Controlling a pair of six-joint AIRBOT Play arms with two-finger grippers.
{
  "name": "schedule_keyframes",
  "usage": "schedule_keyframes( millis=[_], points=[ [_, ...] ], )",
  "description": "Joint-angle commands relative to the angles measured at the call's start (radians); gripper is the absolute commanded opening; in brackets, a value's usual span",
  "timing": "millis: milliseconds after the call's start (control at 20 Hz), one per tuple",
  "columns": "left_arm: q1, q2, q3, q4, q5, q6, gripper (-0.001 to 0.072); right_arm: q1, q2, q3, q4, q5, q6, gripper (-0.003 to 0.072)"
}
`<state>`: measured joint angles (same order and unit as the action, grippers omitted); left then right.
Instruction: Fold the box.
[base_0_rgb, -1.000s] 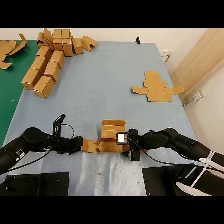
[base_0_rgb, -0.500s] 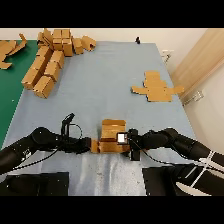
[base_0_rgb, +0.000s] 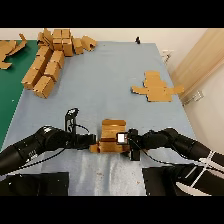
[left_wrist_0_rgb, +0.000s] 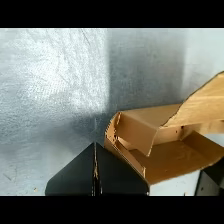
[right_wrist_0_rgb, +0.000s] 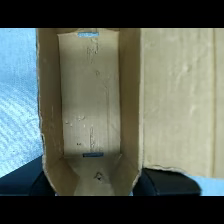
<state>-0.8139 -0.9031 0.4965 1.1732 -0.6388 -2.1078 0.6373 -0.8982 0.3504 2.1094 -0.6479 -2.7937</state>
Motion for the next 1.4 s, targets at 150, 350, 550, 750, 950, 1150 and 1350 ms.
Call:
schedule_keyframes(
  millis=[150,350,550,750,950,1150,1350],
  points=[
    [-0.111,-0.073,0.034,0.072,0.103,-0.161,0.0006,0.0,0.0,0.0,0.0,0.001,0.0,0.0601],
    [-0.127,-0.084,0.051,0.071,0.105,-0.172,0.0006,0.001,0.0,0.0,0.0,0.001,0.0,0.0601],
    [-0.127,-0.088,0.051,0.071,0.082,-0.194,0.0013,0.001,0.0,0.0,0.0,0.001,0.0,0.06],
    [-0.101,-0.086,0.051,0.06,0.051,-0.194,0.0015,0.0,0.0,0.0,0.0,0.0,0.0,0.0601],
    [-0.035,-0.086,0.051,0.06,0.015,-0.193,0.0015,0.0,0.0,0.0,0.0,0.001,0.0,0.06],
    [-0.016,-0.086,0.051,0.026,0.004,-0.163,0.0456,0.001,0.0,0.0,0.0,0.001,0.0,0.06],
    [0.009,-0.086,0.051,0.027,-0.097,-0.141,0.0451,0.001,0.0,0.0,0.0,0.001,0.0,0.0601]
  ],
)
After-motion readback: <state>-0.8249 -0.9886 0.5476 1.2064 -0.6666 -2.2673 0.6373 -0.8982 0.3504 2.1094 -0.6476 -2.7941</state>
